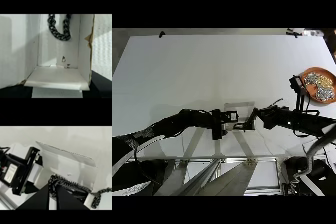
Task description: Fold the box and place the chain.
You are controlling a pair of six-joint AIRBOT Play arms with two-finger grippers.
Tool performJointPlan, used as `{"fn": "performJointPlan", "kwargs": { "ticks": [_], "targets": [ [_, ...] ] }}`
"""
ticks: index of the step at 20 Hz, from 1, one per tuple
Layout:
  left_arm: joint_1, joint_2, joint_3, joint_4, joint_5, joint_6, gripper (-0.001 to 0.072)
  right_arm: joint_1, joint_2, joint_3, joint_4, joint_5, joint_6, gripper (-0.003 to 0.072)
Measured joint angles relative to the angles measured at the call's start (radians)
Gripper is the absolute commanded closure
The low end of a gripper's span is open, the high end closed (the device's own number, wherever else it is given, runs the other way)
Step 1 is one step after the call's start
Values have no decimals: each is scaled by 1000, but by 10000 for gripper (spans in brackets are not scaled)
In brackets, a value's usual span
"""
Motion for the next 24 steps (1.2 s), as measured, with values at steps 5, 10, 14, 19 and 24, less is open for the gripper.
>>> {"fn": "performJointPlan", "kwargs": {
  "ticks": [5, 10, 14, 19, 24],
  "targets": [
    [0, 0, 0, 0, 0, 0, 455, 97, -128, -13, 13, -68, 0, 671],
    [0, 0, 0, 0, 0, 0, 455, 154, -208, -16, -8, -101, 58, 617],
    [0, 0, 0, 0, 0, 0, 455, 164, -224, -16, -88, -107, 148, 545],
    [0, 0, 0, 0, 0, 0, 455, 164, -228, -16, -167, -117, 224, 488],
    [0, 0, 0, 0, 0, 0, 455, 38, -193, 21, -223, -66, 243, 488]
  ]
}}
